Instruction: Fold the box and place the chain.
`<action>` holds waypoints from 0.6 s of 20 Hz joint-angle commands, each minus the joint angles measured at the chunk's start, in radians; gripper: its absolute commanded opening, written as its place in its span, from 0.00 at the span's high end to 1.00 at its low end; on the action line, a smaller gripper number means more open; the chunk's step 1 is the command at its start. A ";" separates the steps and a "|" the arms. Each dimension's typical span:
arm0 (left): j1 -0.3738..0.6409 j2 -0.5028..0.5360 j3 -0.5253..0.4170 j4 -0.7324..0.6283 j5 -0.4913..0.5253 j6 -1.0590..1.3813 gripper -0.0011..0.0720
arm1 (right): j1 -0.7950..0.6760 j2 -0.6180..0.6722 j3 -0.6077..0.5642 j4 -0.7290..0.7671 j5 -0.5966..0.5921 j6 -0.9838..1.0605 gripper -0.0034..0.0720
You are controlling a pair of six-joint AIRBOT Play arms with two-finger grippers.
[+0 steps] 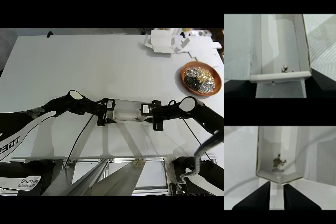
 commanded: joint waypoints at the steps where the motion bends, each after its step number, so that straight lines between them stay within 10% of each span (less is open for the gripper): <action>1: 0.000 0.000 0.000 0.000 0.000 0.000 0.64 | 0.001 -0.011 0.000 0.080 -0.035 -0.021 0.75; 8: 0.000 0.000 0.000 0.000 0.000 0.000 0.64 | 0.001 -0.011 -0.054 0.274 -0.056 -0.194 0.82; 12: 0.000 0.000 0.000 0.000 0.000 0.000 0.64 | 0.001 -0.011 -0.058 0.335 -0.071 -0.218 0.62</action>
